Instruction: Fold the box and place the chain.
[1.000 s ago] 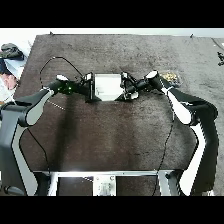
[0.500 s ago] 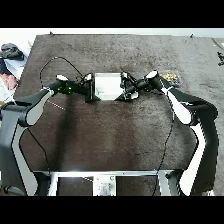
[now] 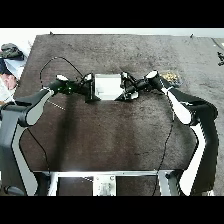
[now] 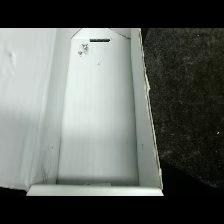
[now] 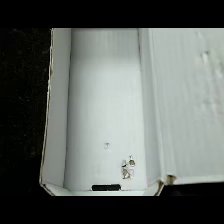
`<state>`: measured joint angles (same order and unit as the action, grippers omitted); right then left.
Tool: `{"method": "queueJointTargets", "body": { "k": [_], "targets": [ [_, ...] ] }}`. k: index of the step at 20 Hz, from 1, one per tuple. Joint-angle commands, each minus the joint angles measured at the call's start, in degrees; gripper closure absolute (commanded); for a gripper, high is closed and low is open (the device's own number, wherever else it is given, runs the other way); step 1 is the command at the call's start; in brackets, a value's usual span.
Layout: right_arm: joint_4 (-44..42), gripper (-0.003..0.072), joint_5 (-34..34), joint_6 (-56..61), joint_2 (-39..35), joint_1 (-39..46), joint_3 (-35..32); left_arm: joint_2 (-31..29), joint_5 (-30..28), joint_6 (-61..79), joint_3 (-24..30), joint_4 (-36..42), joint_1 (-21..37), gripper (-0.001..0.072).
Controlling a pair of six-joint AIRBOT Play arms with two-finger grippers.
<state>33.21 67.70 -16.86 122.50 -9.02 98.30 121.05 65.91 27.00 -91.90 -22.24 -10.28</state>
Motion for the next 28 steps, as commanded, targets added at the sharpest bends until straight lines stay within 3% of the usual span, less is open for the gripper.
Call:
{"method": "queueJointTargets", "body": {
  "k": [1,26,27,28],
  "targets": [
    [0.02,0.0238,0.00,0.00,0.00,-0.07,0.02,0.02,-0.15,0.02,-0.07,0.00,-0.02,0.0238],
    [0.00,0.0237,0.94,0.20,0.00,-0.09,0.02,0.02,-0.13,0.02,-0.07,0.24,-0.02,0.0238],
    [0.00,0.0224,0.42,0.20,0.00,-0.09,0.02,0.02,-0.15,0.02,-0.07,0.22,-0.02,0.0238],
    [0.00,0.0027,0.24,0.22,-0.07,-0.02,0.02,0.02,-0.13,0.02,-0.07,0.24,-0.02,0.0238]
  ]
}}
